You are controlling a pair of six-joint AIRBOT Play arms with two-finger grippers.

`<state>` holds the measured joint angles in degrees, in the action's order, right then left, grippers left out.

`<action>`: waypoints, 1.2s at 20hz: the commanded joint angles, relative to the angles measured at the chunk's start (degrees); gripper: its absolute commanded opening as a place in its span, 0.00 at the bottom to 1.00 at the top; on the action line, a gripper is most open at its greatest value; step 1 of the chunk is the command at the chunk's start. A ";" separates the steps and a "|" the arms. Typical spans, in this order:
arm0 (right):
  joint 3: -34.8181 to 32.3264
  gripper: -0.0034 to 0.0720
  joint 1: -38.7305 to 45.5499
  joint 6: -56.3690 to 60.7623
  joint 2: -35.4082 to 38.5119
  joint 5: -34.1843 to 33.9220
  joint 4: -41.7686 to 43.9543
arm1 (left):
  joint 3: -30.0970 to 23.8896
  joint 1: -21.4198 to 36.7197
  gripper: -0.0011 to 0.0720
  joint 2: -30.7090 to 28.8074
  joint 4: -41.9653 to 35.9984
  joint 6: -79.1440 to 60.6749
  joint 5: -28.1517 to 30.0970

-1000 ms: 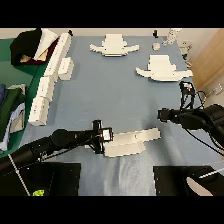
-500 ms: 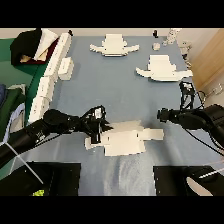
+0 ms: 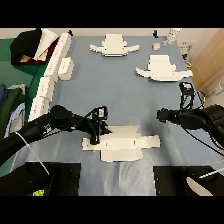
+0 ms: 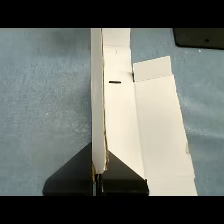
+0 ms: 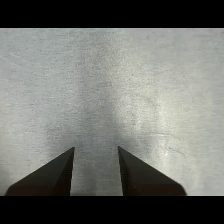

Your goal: Fold the box.

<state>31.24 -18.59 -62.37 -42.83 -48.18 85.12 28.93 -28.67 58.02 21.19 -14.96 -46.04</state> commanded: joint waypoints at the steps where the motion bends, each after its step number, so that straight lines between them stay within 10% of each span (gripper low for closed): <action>1: 0.07 0.58 0.02 0.00 0.02 0.15 0.17 | 0.11 0.07 0.03 1.79 0.26 0.04 -0.70; 12: 0.09 0.58 0.02 -0.04 0.04 -0.50 3.72 | -0.20 0.07 0.03 2.51 1.14 0.02 -5.40; 15: 0.11 0.06 0.02 -2.29 0.07 -5.44 11.52 | -0.20 0.07 0.03 2.51 1.14 0.02 -5.38; 24: -1.16 0.05 -23.54 -0.11 11.96 -22.80 16.90 | -0.20 0.07 0.03 2.51 1.11 0.00 -5.40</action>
<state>30.85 -31.51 -64.82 -35.83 -66.32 100.95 28.75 -28.62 60.53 22.28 -14.94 -51.40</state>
